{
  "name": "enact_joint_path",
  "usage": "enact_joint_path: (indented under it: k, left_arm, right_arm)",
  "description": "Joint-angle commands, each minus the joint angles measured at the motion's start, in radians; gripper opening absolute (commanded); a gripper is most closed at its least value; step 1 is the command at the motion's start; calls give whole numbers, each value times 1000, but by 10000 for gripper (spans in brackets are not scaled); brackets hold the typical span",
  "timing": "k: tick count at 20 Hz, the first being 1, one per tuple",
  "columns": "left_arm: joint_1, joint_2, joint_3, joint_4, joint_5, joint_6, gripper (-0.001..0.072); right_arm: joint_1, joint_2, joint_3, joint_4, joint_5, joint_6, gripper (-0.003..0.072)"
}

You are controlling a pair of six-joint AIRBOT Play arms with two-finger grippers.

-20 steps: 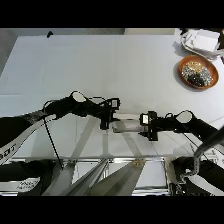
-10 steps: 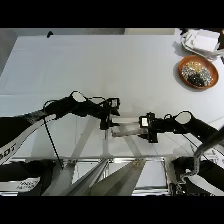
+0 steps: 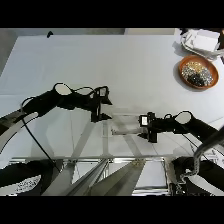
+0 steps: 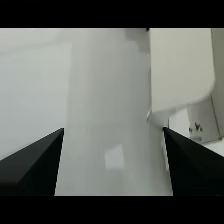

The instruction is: Fold the box and place the chain.

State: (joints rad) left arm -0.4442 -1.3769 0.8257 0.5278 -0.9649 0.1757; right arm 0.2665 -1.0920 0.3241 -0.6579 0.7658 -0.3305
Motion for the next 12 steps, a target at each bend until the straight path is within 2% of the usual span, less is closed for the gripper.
enact_joint_path:
  k: [1, 2, 3, 5, 8, 9, 12]
  left_arm:
    - [34, 101, 1, 189, -140, -120, 676]
    - [32, 135, 1, 230, -178, -181, 577]
    - [31, 168, 1, 245, -228, -226, 435]
    - [26, 217, 1, 215, -356, -249, 9]
    - [-44, 231, 0, 78, -444, -262, 1]
    - [-87, 227, 0, 39, -419, -262, 1]
    - [-227, 187, 0, 18, -262, -262, 5]
  right_arm:
    - [0, 1, 0, 0, 2, 0, 412]
    - [0, 1, 0, 0, 1, 0, 412]
    - [0, 1, 0, 0, 1, 0, 412]
    - [0, 1, 0, 0, 1, 0, 412]
    - [0, 1, 0, 0, 1, 0, 412]
    - [0, 1, 0, 0, 1, 0, 412]
    - [0, 1, 0, 0, 1, 0, 412]
